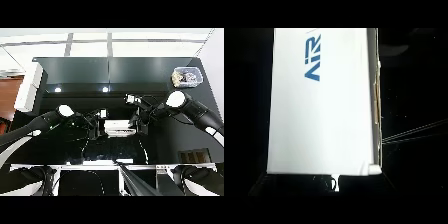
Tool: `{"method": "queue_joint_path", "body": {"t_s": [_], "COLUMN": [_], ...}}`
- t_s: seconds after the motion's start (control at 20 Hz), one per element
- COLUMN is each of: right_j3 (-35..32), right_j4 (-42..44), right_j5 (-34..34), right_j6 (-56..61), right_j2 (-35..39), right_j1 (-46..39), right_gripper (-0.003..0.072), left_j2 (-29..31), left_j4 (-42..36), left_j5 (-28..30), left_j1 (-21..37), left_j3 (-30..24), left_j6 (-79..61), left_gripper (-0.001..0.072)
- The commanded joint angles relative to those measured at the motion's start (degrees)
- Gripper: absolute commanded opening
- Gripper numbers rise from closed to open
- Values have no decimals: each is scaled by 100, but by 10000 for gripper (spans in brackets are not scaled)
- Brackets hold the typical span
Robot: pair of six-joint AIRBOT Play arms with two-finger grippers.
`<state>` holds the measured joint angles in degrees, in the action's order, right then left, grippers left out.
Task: Fold the box and place the chain.
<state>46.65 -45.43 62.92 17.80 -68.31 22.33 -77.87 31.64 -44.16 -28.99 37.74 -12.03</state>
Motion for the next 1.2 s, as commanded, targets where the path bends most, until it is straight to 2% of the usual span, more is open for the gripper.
{"method": "queue_joint_path", "body": {"t_s": [0.0, 0.3, 0.35, 0.4, 0.8, 0.95, 1.15], "right_j3": [-2, 0, 0, 0, -125, 7, 142], "right_j4": [-179, -166, -166, -168, -184, -177, -162], "right_j5": [153, 133, 118, 90, 11, 46, 671], "right_j6": [7, 42, 39, 44, 48, 437, 1279], "right_j2": [-4, -4, -4, -4, -4, 96, 494], "right_j1": [9, 7, 9, 7, 57, 52, -162], "right_gripper": [193, 215, 327, 334, 333, 333, 333], "left_j2": [-2, -2, -2, -2, -2, -2, -2], "left_j4": [2, 2, 2, 2, 2, 2, 2], "left_j5": [0, 0, 0, 0, 2, 2, 2], "left_j1": [-2, -2, -2, -4, -2, -2, -2], "left_j3": [0, 0, 0, 0, 0, 0, 0], "left_j6": [4, 4, 4, 4, 4, 4, 4], "left_gripper": [504, 503, 503, 503, 503, 503, 503]}}
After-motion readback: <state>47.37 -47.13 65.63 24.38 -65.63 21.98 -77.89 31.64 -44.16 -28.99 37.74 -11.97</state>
